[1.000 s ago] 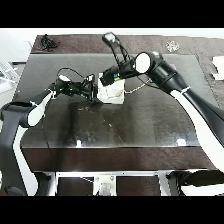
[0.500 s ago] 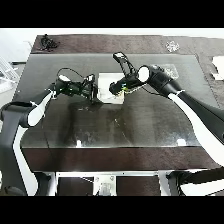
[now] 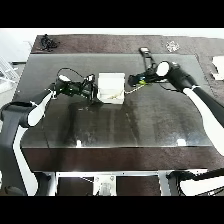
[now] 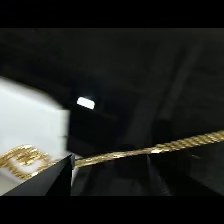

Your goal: Fold the box and place the chain.

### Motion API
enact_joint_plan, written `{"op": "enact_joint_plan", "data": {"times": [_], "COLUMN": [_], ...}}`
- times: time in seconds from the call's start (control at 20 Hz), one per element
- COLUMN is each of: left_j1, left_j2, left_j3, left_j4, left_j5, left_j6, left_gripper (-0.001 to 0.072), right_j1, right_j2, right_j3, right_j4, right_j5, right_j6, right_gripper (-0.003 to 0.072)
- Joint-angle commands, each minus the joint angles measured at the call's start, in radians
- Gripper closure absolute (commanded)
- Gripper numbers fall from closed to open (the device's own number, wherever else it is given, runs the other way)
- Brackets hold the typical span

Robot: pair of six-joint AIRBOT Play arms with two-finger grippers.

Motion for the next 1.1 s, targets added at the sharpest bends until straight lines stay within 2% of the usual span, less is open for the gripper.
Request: {"op": "enact_joint_plan", "data": {"times": [0.0, 0.15, 0.25, 0.35, 0.6, 0.8, 0.85, 0.9, 0.95, 1.0, 1.05], "left_j1": [0.0, 0.0, 0.0, 0.0, 0.0, 0.0, 0.0, 0.0, 0.0, 0.0, 0.0], "left_j2": [0.001, 0.001, 0.001, 0.001, 0.001, 0.001, 0.001, 0.001, 0.001, 0.001, 0.001], "left_j3": [0.001, 0.001, 0.001, 0.001, 0.001, 0.001, 0.001, 0.001, 0.001, 0.001, 0.001], "left_j4": [0.0, 0.0, 0.0, 0.0, 0.0, 0.0, 0.0, 0.0, 0.0, 0.0, 0.0], "left_j5": [0.0, 0.0, 0.0, 0.0, 0.0, 0.0, 0.0, 0.0, 0.0, 0.0, 0.0], "left_j6": [0.0, 0.0, 0.0, 0.0, 0.0, 0.0, 0.0, 0.0, 0.0, 0.0, 0.0], "left_gripper": [0.007, 0.007, 0.007, 0.007, 0.007, 0.007, 0.007, 0.007, 0.007, 0.007, 0.007], "right_j1": [-0.12, -0.174, -0.179, -0.177, -0.169, -0.132, -0.12, -0.113, -0.113, -0.114, -0.114], "right_j2": [0.007, 0.008, 0.008, -0.004, -0.101, -0.185, -0.196, -0.203, -0.204, -0.204, -0.204], "right_j3": [-0.058, -0.145, -0.208, -0.246, -0.241, -0.177, -0.163, -0.153, -0.149, -0.149, -0.148], "right_j4": [-0.003, 0.001, 0.018, 0.106, 0.236, 0.278, 0.277, 0.277, 0.277, 0.277, 0.276], "right_j5": [-0.051, -0.163, -0.283, -0.428, -0.549, -0.575, -0.602, -0.626, -0.645, -0.667, -0.683], "right_j6": [0.09, 0.157, 0.184, 0.183, 0.181, 0.175, 0.175, 0.175, 0.175, 0.176, 0.175], "right_gripper": [0.0144, 0.0144, 0.0144, 0.0144, 0.0144, 0.0186, 0.0264, 0.0273, 0.0376, 0.0559, 0.0646]}}
